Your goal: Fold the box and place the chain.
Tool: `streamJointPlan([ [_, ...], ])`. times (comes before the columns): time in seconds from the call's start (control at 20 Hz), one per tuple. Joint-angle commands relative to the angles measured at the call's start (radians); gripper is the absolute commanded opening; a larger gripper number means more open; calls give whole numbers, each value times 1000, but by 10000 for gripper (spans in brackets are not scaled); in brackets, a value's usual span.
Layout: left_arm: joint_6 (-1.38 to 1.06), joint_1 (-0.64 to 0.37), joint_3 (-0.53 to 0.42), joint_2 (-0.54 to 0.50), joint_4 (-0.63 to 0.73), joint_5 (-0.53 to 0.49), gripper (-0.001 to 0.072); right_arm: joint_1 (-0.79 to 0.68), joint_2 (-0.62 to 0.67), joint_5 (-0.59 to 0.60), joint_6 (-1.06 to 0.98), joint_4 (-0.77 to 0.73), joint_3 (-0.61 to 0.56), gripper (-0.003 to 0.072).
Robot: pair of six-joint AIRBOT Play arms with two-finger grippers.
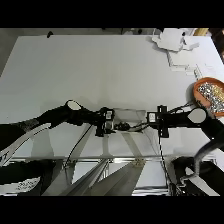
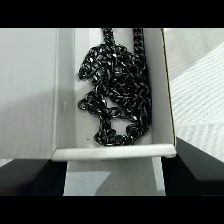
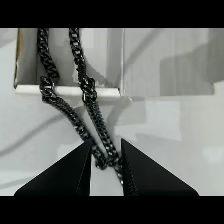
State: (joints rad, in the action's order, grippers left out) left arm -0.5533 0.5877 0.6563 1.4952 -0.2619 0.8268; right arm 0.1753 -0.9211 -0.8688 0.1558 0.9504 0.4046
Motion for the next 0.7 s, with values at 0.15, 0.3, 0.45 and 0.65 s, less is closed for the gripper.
streamJointPlan([
  [0.15, 0, 0, 0, -1, 0, 0, 363, 48, -127, 76, 92, -42, -4, 194],
  [0.3, 0, 0, 0, -1, 0, 0, 363, 48, -99, 43, 13, 24, 0, 16],
  [0.45, 0, 0, 0, -1, 0, 0, 363, 48, 41, -64, -117, 148, 30, 16],
  [0.65, 0, 0, 0, -1, 0, 0, 363, 48, 243, -257, -161, 95, 97, 16],
])
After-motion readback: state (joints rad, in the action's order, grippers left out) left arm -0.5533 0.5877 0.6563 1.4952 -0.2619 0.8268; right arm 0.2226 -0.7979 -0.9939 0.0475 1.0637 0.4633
